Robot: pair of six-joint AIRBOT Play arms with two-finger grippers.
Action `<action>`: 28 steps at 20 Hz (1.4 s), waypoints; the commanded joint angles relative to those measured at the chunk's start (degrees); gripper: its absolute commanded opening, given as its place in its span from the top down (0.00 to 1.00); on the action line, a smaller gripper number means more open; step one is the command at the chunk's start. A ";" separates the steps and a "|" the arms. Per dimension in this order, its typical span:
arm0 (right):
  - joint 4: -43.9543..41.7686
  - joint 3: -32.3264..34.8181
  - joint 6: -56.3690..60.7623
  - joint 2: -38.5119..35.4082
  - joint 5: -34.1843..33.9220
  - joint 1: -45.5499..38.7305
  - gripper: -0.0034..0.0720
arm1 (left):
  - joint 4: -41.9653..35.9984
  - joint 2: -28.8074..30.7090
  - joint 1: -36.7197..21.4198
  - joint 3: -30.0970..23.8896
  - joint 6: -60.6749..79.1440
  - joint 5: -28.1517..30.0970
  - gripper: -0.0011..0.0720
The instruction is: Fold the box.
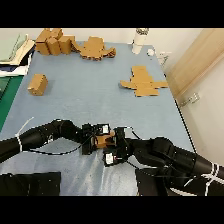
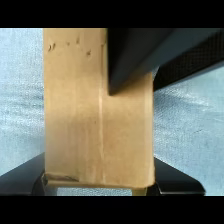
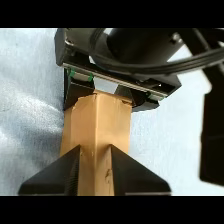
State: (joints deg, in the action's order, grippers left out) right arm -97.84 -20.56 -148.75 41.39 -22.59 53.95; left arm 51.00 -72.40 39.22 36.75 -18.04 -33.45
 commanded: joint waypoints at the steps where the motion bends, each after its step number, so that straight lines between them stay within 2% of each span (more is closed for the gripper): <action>1: 0.07 -0.04 0.46 -0.46 0.07 0.00 0.66 | 0.02 -0.04 0.00 -0.04 0.00 0.00 0.34; 23: 1.57 -2.93 1.05 -0.61 -0.44 -0.07 0.66 | 0.02 -0.04 0.00 -0.04 0.02 0.00 0.34; 28: 1.60 -2.93 1.31 -0.61 -0.46 -0.04 0.74 | 0.02 -0.04 0.00 -0.04 0.00 0.00 0.34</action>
State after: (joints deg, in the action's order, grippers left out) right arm -96.55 -23.53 -147.65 40.73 -22.37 53.93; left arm 50.98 -72.42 39.20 36.73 -18.13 -33.45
